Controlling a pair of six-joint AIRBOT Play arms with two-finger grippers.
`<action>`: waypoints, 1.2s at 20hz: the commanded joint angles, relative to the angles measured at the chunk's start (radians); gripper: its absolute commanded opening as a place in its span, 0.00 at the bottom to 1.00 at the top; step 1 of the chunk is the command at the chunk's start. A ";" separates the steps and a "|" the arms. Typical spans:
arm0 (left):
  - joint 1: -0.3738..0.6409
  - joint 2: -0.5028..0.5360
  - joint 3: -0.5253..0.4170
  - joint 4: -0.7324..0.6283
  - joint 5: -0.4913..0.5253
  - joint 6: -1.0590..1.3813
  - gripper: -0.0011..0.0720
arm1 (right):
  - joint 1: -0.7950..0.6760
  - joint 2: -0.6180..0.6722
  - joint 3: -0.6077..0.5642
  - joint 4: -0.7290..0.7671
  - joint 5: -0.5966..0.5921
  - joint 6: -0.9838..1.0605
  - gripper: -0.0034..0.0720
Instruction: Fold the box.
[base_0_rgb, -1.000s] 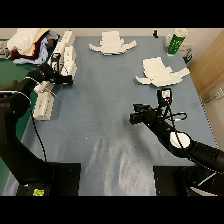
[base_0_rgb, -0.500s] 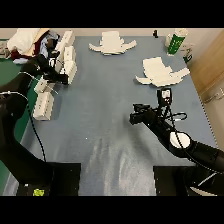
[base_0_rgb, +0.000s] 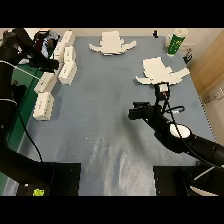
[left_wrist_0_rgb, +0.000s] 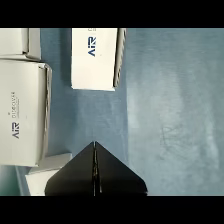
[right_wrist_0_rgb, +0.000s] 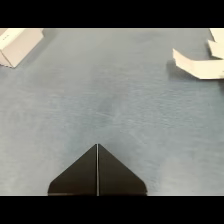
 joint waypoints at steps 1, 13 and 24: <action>-0.034 0.113 -0.063 -0.094 -0.029 -0.018 0.03 | -0.083 -0.107 0.186 0.534 -0.025 -0.551 0.07; -0.480 0.505 -0.831 -0.092 0.371 -0.119 0.03 | -0.261 -0.666 0.914 1.303 -0.717 -1.308 0.07; -0.542 0.507 -0.854 -0.096 0.389 -0.142 0.03 | -0.259 -0.768 0.961 1.315 -0.810 -1.324 0.07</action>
